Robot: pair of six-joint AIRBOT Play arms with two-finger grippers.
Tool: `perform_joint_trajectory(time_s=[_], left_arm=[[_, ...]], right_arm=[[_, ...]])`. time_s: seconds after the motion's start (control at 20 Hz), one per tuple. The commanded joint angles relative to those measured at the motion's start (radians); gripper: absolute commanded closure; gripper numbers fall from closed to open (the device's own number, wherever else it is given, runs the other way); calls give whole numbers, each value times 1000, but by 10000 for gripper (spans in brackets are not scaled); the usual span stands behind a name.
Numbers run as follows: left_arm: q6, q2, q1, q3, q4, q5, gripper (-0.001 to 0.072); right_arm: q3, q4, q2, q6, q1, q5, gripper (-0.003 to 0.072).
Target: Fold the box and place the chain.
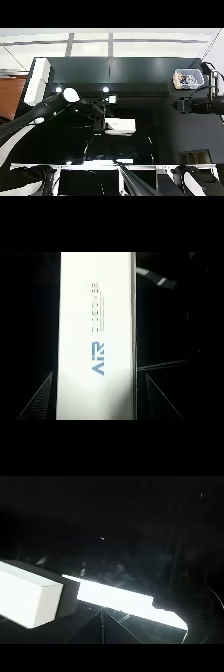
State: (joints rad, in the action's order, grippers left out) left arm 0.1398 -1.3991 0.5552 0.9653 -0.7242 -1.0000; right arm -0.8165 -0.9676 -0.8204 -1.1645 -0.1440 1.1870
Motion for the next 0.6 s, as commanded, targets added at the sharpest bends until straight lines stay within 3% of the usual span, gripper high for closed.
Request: perform_joint_trajectory(time_s=[0.0, 0.2, 0.55], left_arm=[[179, -43, 82, 111, -73, 59, 2], [234, -141, 103, 158, -84, 31, 3], [234, -158, 138, 158, -68, 21, 3]], right_arm=[[70, 1, 7, -10, -16, -51, 673], [133, -2, 7, -8, -16, -73, 673], [143, -1, 7, -2, -16, -98, 673]])
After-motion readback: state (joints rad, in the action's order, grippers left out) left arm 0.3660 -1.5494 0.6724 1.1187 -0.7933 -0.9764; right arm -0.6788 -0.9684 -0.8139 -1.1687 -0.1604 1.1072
